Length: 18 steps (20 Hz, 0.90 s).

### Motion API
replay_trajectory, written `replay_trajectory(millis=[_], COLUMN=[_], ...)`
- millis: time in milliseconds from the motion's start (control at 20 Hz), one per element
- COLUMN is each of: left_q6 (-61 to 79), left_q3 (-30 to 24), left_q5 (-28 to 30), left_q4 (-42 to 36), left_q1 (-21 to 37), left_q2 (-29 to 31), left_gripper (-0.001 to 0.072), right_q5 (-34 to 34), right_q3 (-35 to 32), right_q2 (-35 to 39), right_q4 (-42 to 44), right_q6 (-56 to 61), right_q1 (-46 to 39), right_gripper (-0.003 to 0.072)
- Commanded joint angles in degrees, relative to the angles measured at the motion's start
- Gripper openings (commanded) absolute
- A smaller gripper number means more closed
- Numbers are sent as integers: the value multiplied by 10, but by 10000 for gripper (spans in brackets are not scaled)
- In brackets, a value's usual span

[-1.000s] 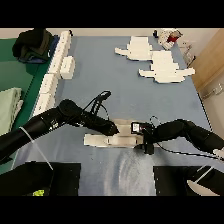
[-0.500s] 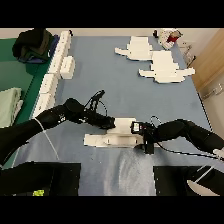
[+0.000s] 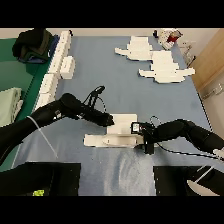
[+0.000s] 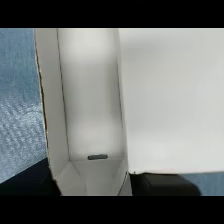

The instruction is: Fold the box.

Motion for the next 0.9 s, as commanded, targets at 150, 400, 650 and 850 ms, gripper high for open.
replay_trajectory(millis=[150,400,650,850], left_q6=[19,114,314,400], left_q3=[9,-41,-125,-164], left_q5=[-74,-105,-94,-42], left_q4=[179,271,237,198], left_q1=[-27,-71,-24,-26], left_q2=[180,280,282,227], left_gripper=[9,13,698,697], right_q5=[0,0,0,0], right_q3=[0,0,0,0], right_q2=[0,0,0,0], right_q4=[0,0,0,0], right_q6=[1,1,1,1], right_q1=[0,0,0,0], right_gripper=[509,509,509,509])
